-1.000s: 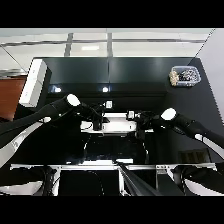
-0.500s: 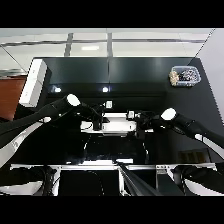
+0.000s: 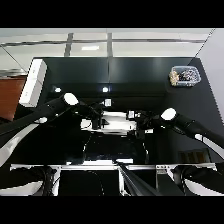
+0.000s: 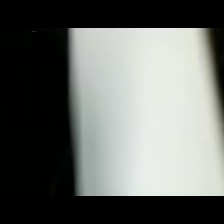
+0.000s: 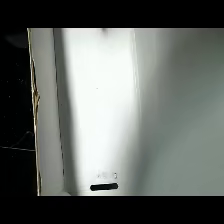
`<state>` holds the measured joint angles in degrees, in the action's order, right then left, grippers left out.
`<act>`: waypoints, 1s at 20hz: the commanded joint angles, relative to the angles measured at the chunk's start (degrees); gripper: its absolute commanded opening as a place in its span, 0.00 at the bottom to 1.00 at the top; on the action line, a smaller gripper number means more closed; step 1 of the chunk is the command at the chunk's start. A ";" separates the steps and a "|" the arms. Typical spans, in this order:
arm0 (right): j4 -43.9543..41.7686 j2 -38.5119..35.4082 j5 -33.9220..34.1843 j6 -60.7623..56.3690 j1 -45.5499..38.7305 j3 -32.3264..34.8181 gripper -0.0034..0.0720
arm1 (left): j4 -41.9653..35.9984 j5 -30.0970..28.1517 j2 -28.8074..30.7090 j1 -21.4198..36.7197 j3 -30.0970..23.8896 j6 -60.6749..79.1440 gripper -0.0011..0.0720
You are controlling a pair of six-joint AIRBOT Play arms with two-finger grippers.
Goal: Fold the box and place the chain.
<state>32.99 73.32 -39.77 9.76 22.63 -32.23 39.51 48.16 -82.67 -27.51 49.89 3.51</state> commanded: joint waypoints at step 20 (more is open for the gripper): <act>-0.11 0.04 -0.09 -0.04 0.00 -0.04 0.06 | -7.13 -9.44 9.09 0.22 -3.15 -37.29 0.05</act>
<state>32.91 73.32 -39.86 9.72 22.63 -32.23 33.17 50.72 -71.07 -25.61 46.28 -34.87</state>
